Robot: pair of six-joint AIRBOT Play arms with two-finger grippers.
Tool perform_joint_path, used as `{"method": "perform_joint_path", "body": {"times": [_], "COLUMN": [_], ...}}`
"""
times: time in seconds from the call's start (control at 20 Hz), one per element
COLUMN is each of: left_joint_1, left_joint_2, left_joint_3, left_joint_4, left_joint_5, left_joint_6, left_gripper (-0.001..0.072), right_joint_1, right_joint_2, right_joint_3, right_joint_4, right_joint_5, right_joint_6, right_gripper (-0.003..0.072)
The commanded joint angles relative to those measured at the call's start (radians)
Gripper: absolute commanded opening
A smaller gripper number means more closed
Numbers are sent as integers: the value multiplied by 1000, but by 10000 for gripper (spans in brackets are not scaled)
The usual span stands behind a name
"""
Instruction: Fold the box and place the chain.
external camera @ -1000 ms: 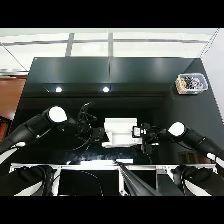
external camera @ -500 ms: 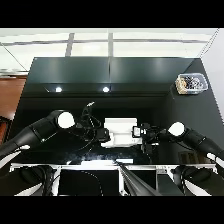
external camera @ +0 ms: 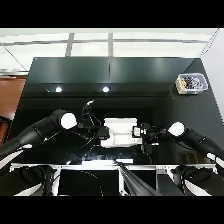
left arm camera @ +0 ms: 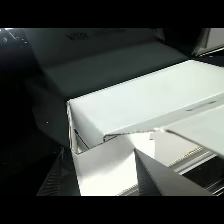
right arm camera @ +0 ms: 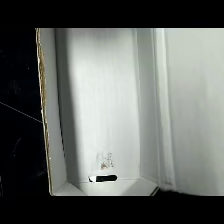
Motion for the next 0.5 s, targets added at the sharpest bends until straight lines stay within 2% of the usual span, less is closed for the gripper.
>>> {"method": "perform_joint_path", "body": {"times": [0.0,0.45], "left_joint_1": [-19,-21], "left_joint_2": [-1,-1], "left_joint_3": [6,13], "left_joint_4": [9,48], "left_joint_5": [6,9], "left_joint_6": [-15,-68], "left_gripper": [508,507], "right_joint_1": [-1,0], "right_joint_2": [-1,-1], "right_joint_3": [0,0], "right_joint_4": [0,0], "right_joint_5": [0,0], "right_joint_6": [0,0], "right_gripper": [90,90]}}
